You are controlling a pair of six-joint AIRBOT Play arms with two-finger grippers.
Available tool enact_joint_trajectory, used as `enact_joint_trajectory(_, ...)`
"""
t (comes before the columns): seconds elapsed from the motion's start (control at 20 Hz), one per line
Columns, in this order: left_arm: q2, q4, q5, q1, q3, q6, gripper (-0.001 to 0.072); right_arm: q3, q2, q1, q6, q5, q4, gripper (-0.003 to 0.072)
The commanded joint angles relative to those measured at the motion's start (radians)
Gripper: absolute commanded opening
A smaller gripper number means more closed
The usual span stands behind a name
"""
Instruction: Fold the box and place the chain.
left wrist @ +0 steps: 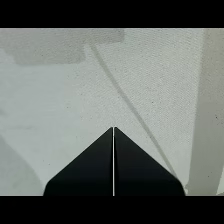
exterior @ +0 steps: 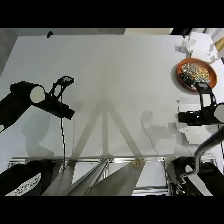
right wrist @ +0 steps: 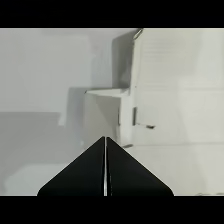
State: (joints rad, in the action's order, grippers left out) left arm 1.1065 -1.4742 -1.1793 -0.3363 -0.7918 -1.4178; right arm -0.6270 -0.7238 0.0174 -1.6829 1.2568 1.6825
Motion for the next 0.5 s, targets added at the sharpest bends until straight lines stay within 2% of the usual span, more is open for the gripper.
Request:
enact_joint_trajectory(0.0,0.0,0.0,0.0,-0.001,0.0,0.0,0.001,-0.124,0.0,-0.001,0.019,0.044,0.306,0.001)
enact_joint_trajectory(0.1,0.0,0.0,0.0,-0.001,0.0,0.0,0.001,-0.158,0.0,-0.001,0.021,0.049,0.489,0.0011)
enact_joint_trajectory(0.2,0.0,0.0,0.0,-0.001,0.0,0.0,0.001,-0.158,-0.01,-0.017,0.074,0.044,0.549,0.0021)
enact_joint_trajectory(0.25,0.0,0.0,0.0,-0.001,0.0,0.0,0.001,-0.158,-0.027,-0.044,0.102,0.045,0.549,0.0135)
enact_joint_trajectory(0.3,0.0,0.0,0.0,-0.001,0.0,0.0,0.001,-0.158,-0.051,-0.084,0.119,0.045,0.548,0.035)
enact_joint_trajectory(0.35,0.0,0.0,0.0,-0.001,0.0,0.0,0.001,-0.158,-0.079,-0.127,0.122,0.035,0.549,0.0494)
enact_joint_trajectory(0.4,0.0,0.0,0.0,-0.001,0.0,0.0,0.001,-0.158,-0.114,-0.176,0.125,0.021,0.547,0.0559)
enact_joint_trajectory(0.45,0.0,0.0,0.0,-0.001,0.0,0.0,0.001,-0.158,-0.151,-0.216,0.13,0.023,0.539,0.0563)
